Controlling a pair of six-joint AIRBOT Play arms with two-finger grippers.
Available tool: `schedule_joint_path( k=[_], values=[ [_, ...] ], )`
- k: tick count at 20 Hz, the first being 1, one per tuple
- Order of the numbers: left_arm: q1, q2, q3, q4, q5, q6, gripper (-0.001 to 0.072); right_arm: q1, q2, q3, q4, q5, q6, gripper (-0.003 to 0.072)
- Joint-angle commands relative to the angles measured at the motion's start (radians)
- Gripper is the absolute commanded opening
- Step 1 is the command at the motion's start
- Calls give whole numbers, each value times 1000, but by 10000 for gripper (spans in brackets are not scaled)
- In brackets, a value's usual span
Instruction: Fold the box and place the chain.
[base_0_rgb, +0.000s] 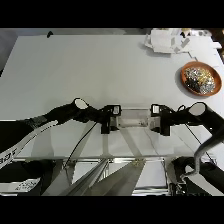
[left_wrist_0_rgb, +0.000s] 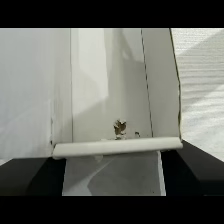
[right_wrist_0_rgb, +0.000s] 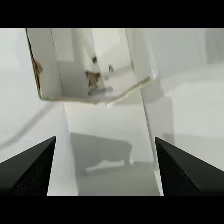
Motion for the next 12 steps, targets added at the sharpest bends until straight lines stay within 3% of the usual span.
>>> schedule_joint_path(
  k=[1, 3, 6, 7, 12],
  values=[
    [1, 1, 0, -2, 3, -1, 141, 1, 89, 1, -84, 33, 190, 661],
    [1, 1, 0, -2, 3, -1, 141, 1, 141, 1, 0, 38, 206, 584],
    [1, 1, 0, -2, 3, -1, 141, 1, 182, 1, 211, 80, 157, 189],
    [1, 1, 0, -2, 3, -1, 141, 1, 184, 1, 278, 88, 148, 21],
    [1, 1, 0, -2, 4, -1, 141, 1, 140, 1, 526, 20, 123, 19]
  ],
)
